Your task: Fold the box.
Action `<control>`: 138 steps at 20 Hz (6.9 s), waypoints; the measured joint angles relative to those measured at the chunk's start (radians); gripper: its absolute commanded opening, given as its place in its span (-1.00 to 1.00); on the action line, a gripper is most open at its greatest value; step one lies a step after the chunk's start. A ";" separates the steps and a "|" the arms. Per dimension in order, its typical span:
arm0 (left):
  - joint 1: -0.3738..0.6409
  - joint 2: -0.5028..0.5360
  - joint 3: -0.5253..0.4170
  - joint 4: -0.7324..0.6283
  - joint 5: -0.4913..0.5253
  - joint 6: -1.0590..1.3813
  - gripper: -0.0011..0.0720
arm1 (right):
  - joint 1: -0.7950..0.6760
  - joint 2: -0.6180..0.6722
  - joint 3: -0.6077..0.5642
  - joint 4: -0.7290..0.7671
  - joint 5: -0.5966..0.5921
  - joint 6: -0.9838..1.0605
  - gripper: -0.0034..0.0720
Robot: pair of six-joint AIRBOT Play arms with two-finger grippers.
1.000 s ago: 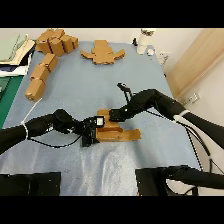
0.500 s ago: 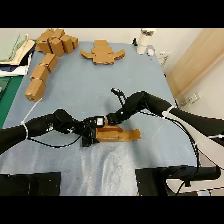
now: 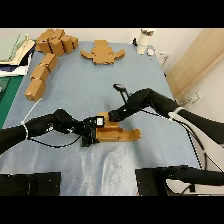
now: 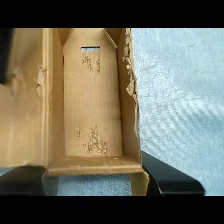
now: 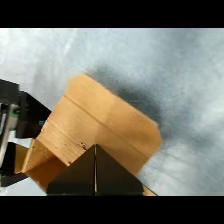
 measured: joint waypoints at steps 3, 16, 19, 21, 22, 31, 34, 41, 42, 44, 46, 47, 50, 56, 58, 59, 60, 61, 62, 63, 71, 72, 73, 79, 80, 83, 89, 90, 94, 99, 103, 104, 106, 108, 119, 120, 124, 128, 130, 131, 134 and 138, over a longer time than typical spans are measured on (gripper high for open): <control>0.000 0.000 0.000 0.000 0.000 0.000 0.31 | -0.011 0.143 -0.001 -0.070 -0.023 0.039 -0.90; 0.000 0.000 0.000 0.000 0.000 0.000 0.31 | -0.013 0.532 -0.396 -0.299 -0.063 -0.390 0.50; 0.000 0.000 0.000 0.000 0.000 0.000 0.31 | -0.013 0.488 -0.431 -0.253 0.073 -0.593 0.51; 0.000 0.000 0.000 0.000 0.000 0.000 0.31 | -0.013 0.449 -0.441 -0.218 0.128 -0.714 0.51; 0.000 0.000 0.000 0.000 0.000 0.000 0.31 | -0.013 0.435 -0.444 -0.208 0.152 -0.760 0.51; 0.000 0.000 0.000 0.000 0.000 0.000 0.31 | 0.038 0.392 -0.451 -0.161 0.229 -0.916 0.14; 0.000 0.000 0.000 0.000 0.000 0.000 0.31 | 0.067 0.388 -0.451 -0.157 0.241 -0.926 -0.34; 0.000 0.000 0.000 0.000 0.000 0.000 0.31 | 0.084 0.384 -0.451 -0.134 0.261 -0.962 -0.34; 0.000 0.000 0.000 0.000 0.000 0.000 0.31 | 0.085 0.381 -0.452 -0.121 0.265 -0.981 -0.34; 0.000 0.000 0.000 0.000 0.000 0.000 0.31 | 0.092 0.374 -0.452 -0.096 0.275 -1.017 -0.34; 0.000 0.000 0.000 0.000 0.000 0.000 0.31 | 0.113 0.364 -0.451 -0.079 0.298 -1.040 -0.33; 0.000 0.000 0.000 0.000 0.000 0.000 0.31 | 0.123 0.357 -0.452 -0.073 0.307 -1.047 -0.30; 0.000 0.000 0.000 0.001 0.000 0.002 0.31 | 0.146 0.335 -0.451 -0.060 0.330 -1.061 0.44; 0.000 0.000 0.000 0.000 0.000 0.001 0.31 | 0.159 0.312 -0.451 -0.053 0.339 -1.064 0.46; 0.000 0.000 0.000 0.000 0.000 0.000 0.31 | 0.159 0.310 -0.451 -0.055 0.339 -1.059 0.46; 0.000 0.000 0.000 0.000 0.000 0.000 0.31 | 0.160 0.310 -0.451 -0.057 0.338 -1.048 0.46; 0.000 0.000 0.000 0.000 0.000 0.000 0.31 | 0.160 0.311 -0.451 -0.062 0.337 -1.025 0.45; 0.000 0.000 0.000 0.000 0.000 0.000 0.31 | 0.160 0.316 -0.451 -0.069 0.332 -0.990 0.42; 0.000 0.000 0.000 0.000 0.000 0.000 0.32 | 0.160 0.325 -0.448 -0.082 0.319 -0.942 0.42; 0.000 0.000 0.000 0.001 -0.003 0.000 0.31 | 0.160 0.342 -0.442 -0.103 0.298 -0.869 0.41; 0.000 0.000 0.000 -0.002 0.003 -0.002 0.31 | 0.156 0.575 -0.372 -0.622 -0.029 0.058 -0.89; 0.000 0.000 0.000 -0.002 0.003 -0.002 0.31 | 0.147 0.599 -0.364 -0.694 -0.075 0.162 -0.89; 0.000 0.000 0.000 -0.002 0.003 -0.002 0.31 | 0.130 0.620 -0.359 -0.763 -0.125 0.267 -0.89; 0.000 0.000 0.000 -0.001 0.001 -0.001 0.31 | -0.064 0.570 -0.385 -0.747 -0.204 0.545 -0.89; 0.000 0.000 0.000 0.000 0.001 -0.001 0.31 | -0.086 0.539 -0.391 -0.699 -0.186 0.544 -0.89; 0.000 0.000 0.000 0.000 0.001 -0.001 0.31 | -0.123 0.426 -0.402 -0.513 -0.118 0.465 -0.90; 0.000 0.000 0.000 0.000 0.000 0.000 0.31 | -0.143 0.330 -0.408 -0.216 -0.051 0.277 -0.90; 0.000 0.000 0.000 0.000 0.000 0.000 0.31 | -0.144 0.328 -0.408 -0.196 -0.049 0.258 -0.89; 0.000 0.000 0.000 0.000 0.000 0.000 0.31 | -0.146 0.323 -0.408 -0.154 -0.038 0.213 -0.90; 0.000 0.000 0.000 0.000 0.000 0.000 0.31 | -0.146 0.332 -0.394 -0.107 -0.027 0.194 -0.27; 0.000 0.000 0.000 0.000 0.000 0.000 0.31 | -0.145 0.370 -0.357 -0.053 -0.026 0.188 -0.27; 0.000 0.000 0.000 0.000 0.000 0.000 0.31 | -0.145 0.377 -0.350 -0.043 -0.028 0.187 -0.24; 0.000 0.000 0.000 0.000 0.000 0.000 0.31 | -0.139 0.382 -0.341 -0.028 -0.040 0.186 0.27; 0.000 0.000 0.000 0.000 0.000 0.000 0.31 | -0.116 0.378 -0.337 -0.019 -0.043 0.186 0.27; 0.000 0.000 0.000 0.000 0.000 0.000 0.32 | 0.072 0.278 -0.299 -0.180 0.037 0.367 0.08; 0.000 0.000 0.000 0.000 0.000 0.000 0.31 | 0.096 0.271 -0.286 -0.219 0.037 0.405 0.08; 0.000 0.000 0.000 0.000 0.000 -0.001 0.31 | 0.203 0.226 -0.217 -0.388 0.020 0.590 0.08; 0.000 0.000 0.000 0.000 0.000 0.000 0.31 | 0.301 0.148 -0.133 -0.528 -0.036 0.754 0.08; 0.000 0.000 0.000 0.000 0.000 0.000 0.31 | 0.336 0.110 -0.094 -0.586 -0.068 0.813 0.08; 0.000 0.000 0.000 0.000 0.000 0.000 0.32 | 0.349 0.093 -0.076 -0.613 -0.079 0.842 0.08; 0.000 0.000 0.000 0.000 0.000 0.000 0.31 | 0.371 0.053 -0.034 -0.674 -0.119 0.909 0.08; 0.000 0.000 0.000 0.000 0.000 0.000 0.31 | 0.392 0.013 -0.005 -0.708 -0.153 0.975 0.08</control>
